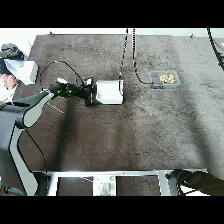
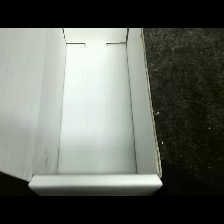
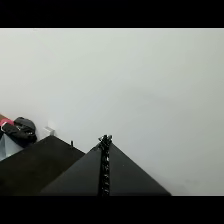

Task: Fold the box and place the chain.

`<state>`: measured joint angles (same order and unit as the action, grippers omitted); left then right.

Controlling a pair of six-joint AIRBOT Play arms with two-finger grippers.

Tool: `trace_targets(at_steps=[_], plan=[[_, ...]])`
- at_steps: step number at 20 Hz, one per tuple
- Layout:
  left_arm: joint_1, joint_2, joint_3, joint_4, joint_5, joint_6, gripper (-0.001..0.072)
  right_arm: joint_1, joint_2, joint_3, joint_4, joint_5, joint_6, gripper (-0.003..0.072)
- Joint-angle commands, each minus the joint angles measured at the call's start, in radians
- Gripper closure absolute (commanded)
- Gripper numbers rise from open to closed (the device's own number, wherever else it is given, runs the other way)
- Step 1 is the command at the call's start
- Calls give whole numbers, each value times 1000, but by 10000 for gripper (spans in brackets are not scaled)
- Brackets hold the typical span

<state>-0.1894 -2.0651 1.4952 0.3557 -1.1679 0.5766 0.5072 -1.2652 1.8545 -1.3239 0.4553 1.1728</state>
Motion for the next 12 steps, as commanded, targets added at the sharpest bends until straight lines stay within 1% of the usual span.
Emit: trace_targets(at_steps=[1,4,5,8,10,12], plan=[[-1,1,0,0,0,0,437,1,-1,1,16,-16,0,672],[-1,1,0,0,0,0,437,1,-1,0,16,1,0,672],[-1,1,0,0,0,0,436,1,-2,0,16,40,1,672],[-1,1,0,0,0,0,437,0,-29,-22,12,244,10,672],[-1,1,0,0,0,0,437,-1,-48,-71,8,334,43,672],[-1,1,0,0,0,0,437,-1,-53,-164,9,343,71,672]])
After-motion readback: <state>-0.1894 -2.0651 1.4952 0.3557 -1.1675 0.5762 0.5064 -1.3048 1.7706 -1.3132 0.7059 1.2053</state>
